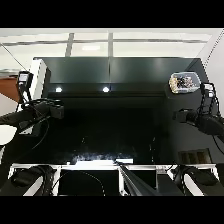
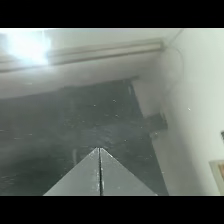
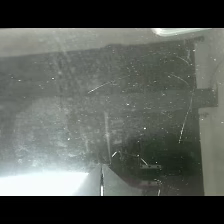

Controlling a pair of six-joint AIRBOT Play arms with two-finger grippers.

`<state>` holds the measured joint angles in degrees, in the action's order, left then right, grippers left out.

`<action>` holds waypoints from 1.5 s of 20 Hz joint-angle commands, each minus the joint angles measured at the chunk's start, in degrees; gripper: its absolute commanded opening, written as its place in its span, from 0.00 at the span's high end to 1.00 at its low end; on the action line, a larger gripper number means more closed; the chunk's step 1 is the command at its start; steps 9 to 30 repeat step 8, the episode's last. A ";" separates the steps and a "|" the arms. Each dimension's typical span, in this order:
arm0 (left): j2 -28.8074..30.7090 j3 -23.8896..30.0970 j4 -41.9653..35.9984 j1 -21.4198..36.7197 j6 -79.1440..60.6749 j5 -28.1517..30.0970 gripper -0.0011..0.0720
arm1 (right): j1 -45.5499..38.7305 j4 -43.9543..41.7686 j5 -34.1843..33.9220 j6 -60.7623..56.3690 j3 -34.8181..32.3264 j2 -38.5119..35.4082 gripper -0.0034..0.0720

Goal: Fold the box and place the chain.

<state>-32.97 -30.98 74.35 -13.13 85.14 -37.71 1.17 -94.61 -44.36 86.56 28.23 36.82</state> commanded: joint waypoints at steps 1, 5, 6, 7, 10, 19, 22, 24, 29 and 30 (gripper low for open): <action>1.57 0.39 0.68 2.12 0.37 0.31 0.94 | 0.02 0.20 0.28 -0.22 -0.31 -0.11 0.92; 1.55 0.42 0.85 2.08 0.37 1.03 0.94 | 0.02 0.20 0.28 -0.22 -0.31 -0.11 0.92; 1.57 0.39 0.81 2.08 0.39 1.25 0.94 | 0.02 0.17 0.28 -0.22 -0.31 -0.11 0.92; 1.55 0.39 0.81 2.08 0.37 1.38 0.94 | 0.02 0.20 0.28 -0.22 -0.31 -0.11 0.92; 1.55 0.39 0.81 2.08 0.39 1.36 0.94 | 0.02 0.20 0.28 -0.20 -0.31 -0.11 0.92; 1.55 0.39 0.81 2.08 0.39 1.36 0.94 | 0.02 0.20 0.28 -0.20 -0.31 -0.11 0.92; 1.55 0.39 0.81 2.08 0.39 1.36 0.94 | 0.02 0.20 0.28 -0.20 -0.31 -0.11 0.92; 1.55 0.39 0.81 2.08 0.39 1.36 0.94 | 0.02 0.20 0.28 -0.20 -0.31 -0.11 0.92; 1.55 0.39 0.81 2.08 0.39 1.36 0.94 | 0.02 0.20 0.28 -0.20 -0.31 -0.11 0.92; 1.55 0.39 0.81 2.08 0.39 1.36 0.94 | 0.02 0.20 0.28 -0.20 -0.31 -0.11 0.92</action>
